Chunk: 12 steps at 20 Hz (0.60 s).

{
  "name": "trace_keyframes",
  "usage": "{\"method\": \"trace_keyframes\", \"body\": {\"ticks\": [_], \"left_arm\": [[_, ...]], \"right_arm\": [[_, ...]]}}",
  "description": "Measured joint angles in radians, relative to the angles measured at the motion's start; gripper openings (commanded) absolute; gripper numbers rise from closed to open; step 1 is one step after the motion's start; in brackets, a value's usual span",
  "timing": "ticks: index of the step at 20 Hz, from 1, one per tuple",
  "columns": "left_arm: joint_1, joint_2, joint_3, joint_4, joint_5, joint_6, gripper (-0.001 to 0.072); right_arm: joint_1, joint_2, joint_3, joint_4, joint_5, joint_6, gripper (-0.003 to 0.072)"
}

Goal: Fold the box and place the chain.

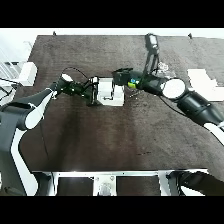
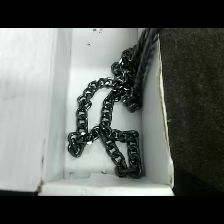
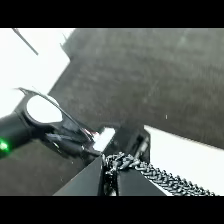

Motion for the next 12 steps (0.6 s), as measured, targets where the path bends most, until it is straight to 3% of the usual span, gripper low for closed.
{"method": "trace_keyframes", "body": {"ticks": [7,8,10,12], "left_arm": [[0.000,0.000,0.000,0.000,0.000,0.000,0.0476],[0.000,0.000,0.000,0.000,0.000,0.000,0.0475],[0.000,0.000,0.000,0.000,0.000,0.000,0.0475],[0.000,0.000,0.000,0.000,0.000,0.000,0.0476]], "right_arm": [[0.031,-0.198,-0.013,0.016,-0.110,0.002,0.0011],[0.032,-0.227,-0.013,0.021,-0.126,0.002,0.0037],[0.034,-0.272,-0.014,0.029,-0.141,0.003,0.0436],[0.035,-0.288,-0.014,0.032,-0.145,0.002,0.0436]]}}
